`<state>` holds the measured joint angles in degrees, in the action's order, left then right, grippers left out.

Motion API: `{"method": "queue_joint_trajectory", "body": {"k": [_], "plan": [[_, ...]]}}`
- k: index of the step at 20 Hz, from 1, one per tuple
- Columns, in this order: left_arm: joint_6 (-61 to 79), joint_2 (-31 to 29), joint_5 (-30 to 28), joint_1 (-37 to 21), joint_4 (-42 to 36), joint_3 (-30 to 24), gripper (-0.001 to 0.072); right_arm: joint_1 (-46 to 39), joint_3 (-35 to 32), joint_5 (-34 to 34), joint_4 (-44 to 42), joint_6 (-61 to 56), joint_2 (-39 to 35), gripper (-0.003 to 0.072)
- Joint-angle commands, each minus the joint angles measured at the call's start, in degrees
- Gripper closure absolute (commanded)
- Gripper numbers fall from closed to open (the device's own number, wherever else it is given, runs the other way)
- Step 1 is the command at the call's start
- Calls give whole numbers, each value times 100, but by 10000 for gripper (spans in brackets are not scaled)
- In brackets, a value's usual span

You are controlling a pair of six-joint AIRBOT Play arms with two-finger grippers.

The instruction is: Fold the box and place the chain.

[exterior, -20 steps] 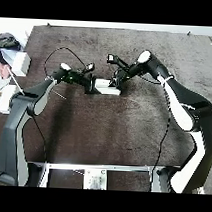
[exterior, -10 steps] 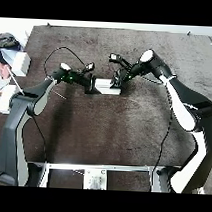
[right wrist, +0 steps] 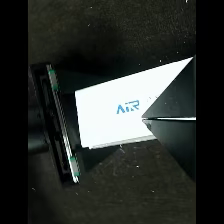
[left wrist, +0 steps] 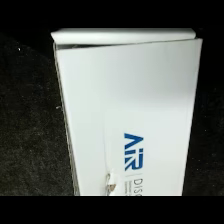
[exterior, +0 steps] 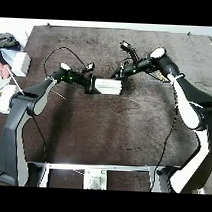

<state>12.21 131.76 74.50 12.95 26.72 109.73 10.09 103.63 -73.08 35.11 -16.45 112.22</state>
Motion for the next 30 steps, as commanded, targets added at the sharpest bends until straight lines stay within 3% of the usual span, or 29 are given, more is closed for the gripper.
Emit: {"method": "queue_joint_trajectory", "body": {"k": [1,9,17,30], "plan": [[4,-2,-4,-2,2,-2,195,50,-2,15,205,-463,225,671],[4,-2,-2,-2,2,-2,194,103,-9,-358,1060,-782,535,671],[4,-2,-4,-2,2,-2,194,105,-9,72,1672,-999,542,672],[4,-4,-4,-2,2,-2,194,98,-7,579,492,-964,-474,673]]}}
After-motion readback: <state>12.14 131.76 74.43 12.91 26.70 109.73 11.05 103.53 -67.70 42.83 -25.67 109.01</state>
